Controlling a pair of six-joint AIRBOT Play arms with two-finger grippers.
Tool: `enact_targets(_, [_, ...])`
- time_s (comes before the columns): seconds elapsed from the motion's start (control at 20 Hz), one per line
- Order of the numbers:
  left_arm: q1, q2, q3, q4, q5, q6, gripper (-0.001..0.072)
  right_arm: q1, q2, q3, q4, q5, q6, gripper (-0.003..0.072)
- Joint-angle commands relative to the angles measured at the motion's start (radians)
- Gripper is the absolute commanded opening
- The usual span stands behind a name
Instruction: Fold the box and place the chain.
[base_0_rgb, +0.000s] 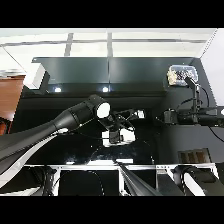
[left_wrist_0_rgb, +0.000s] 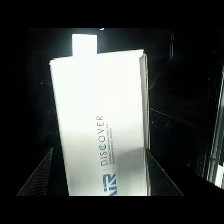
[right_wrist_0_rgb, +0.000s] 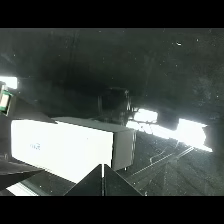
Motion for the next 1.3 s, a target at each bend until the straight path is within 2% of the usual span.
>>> enact_targets(0.0, [-0.002, 0.000, 0.016, 0.027, -0.024, -0.051, 0.0709, 0.000, 0.000, 0.001, 0.000, 0.000, 0.000, 0.0016])
enact_targets(0.3, [-0.038, 0.000, 0.016, 0.036, -0.024, -0.068, 0.0710, 0.000, 0.000, 0.001, 0.000, 0.000, 0.000, 0.0016])
enact_targets(0.5, [-0.066, 0.000, 0.016, 0.105, -0.015, -0.068, 0.0710, 0.000, 0.000, 0.001, 0.001, 0.000, 0.001, 0.0016])
enact_targets(1.25, [-0.065, 0.000, 0.016, 0.101, 0.001, -0.095, 0.0710, 0.000, 0.000, 0.001, 0.000, -0.016, 0.003, 0.0015])
